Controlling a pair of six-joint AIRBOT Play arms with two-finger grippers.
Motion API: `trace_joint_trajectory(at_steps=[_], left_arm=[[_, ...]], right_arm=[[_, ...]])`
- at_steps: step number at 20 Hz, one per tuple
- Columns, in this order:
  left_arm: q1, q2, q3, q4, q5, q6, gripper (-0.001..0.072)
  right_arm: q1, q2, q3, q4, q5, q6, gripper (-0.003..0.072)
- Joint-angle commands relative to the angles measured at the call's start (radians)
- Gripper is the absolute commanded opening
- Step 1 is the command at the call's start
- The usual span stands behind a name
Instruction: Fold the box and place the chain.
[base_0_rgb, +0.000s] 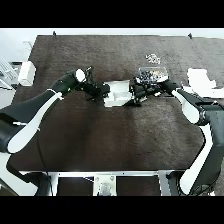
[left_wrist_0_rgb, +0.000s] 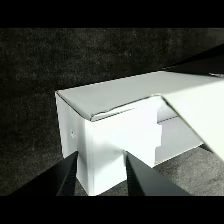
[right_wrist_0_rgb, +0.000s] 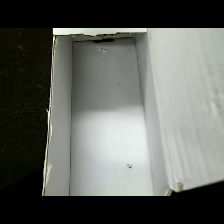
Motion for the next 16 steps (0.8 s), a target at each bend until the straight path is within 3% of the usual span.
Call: trace_joint_trajectory(at_steps=[1, 6, 13, 16], left_arm=[[-0.003, -0.042, 0.060, 0.025, -0.057, -0.025, 0.0349], [-0.022, -0.113, 0.178, 0.109, -0.143, -0.078, 0.0349], [-0.022, -0.132, 0.189, 0.122, -0.160, -0.093, 0.0349], [-0.021, -0.133, 0.218, 0.170, -0.216, -0.116, 0.0349]], right_arm=[[0.000, 0.000, 0.000, 0.000, 0.000, 0.000, 0.0572], [0.000, 0.000, 0.000, 0.000, 0.000, 0.000, 0.0572], [0.000, 0.000, 0.000, 0.000, 0.000, 0.000, 0.0572], [0.000, 0.000, 0.000, 0.000, 0.000, 0.000, 0.0572]])
